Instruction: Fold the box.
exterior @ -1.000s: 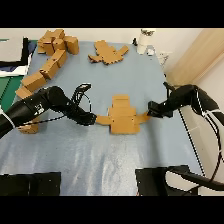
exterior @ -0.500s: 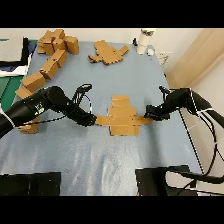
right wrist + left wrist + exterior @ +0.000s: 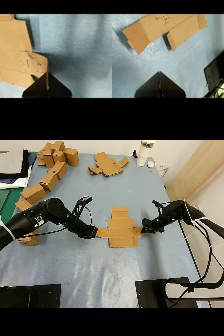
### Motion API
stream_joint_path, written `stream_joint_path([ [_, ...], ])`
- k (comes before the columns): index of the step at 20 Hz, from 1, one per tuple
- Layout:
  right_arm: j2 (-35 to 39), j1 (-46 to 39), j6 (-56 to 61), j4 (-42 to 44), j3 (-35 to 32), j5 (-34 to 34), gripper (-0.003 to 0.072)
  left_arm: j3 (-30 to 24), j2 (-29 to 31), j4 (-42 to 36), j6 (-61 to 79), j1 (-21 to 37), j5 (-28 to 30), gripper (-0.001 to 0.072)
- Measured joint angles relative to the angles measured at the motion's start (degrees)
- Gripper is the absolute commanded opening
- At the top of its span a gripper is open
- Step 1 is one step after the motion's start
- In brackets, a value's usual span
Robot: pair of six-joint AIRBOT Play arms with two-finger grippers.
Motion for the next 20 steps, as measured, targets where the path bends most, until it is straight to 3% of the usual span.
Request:
stream_joint_path([
  [7, 0.87, 4.92, -8.07, 7.50, -0.57, -4.02, 0.0002, 0.00, 0.00, -9.53, 7.89, 2.86, -3.15, 0.0012],
  [13, 5.05, 11.67, -11.15, 12.20, -3.28, -3.15, 0.0002, 0.00, 0.00, -15.28, 14.43, 8.90, -6.03, 0.0012],
  [18, 6.60, 14.56, -11.39, 13.11, -5.55, -1.33, 0.0002, 0.00, 0.00, -17.99, 15.17, 10.40, -5.57, 0.0031],
  [19, 7.34, 14.80, -11.39, 13.25, -6.64, -0.72, 0.0001, 0.00, 0.00, -18.08, 15.39, 10.71, -5.46, 0.0348],
  [20, 8.41, 14.97, -11.39, 13.31, -8.00, 0.00, 0.0001, 0.00, 0.00, -17.86, 15.43, 11.21, -5.33, 0.0542],
])
